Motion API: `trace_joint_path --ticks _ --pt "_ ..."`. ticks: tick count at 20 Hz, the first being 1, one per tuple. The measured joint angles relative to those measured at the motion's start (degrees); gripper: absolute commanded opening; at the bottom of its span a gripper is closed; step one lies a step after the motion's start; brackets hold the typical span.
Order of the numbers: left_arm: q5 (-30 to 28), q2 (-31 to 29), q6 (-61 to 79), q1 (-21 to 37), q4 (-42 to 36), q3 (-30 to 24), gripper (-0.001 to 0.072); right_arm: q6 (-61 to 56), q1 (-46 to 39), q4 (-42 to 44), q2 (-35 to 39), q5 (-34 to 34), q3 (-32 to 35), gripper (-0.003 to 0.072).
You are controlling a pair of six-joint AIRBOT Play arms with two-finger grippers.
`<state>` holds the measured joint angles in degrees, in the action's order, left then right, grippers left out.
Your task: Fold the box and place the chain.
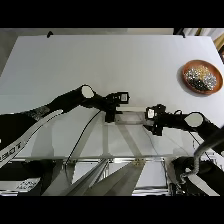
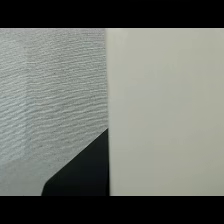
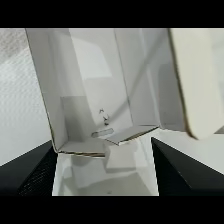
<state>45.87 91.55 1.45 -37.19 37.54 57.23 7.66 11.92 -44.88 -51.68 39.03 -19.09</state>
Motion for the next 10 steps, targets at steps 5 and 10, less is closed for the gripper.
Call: trace_joint_path --ticks 5,10 --pt "0.0 0.0 0.0 0.0 0.0 0.0 0.001 6.2 -0.8 4.2 -0.7 -0.1 0.0 0.0627" --pt "0.0 0.0 0.0 0.0 0.0 0.0 0.001 10.1 -0.9 7.2 -3.5 0.3 -0.4 0.0627"
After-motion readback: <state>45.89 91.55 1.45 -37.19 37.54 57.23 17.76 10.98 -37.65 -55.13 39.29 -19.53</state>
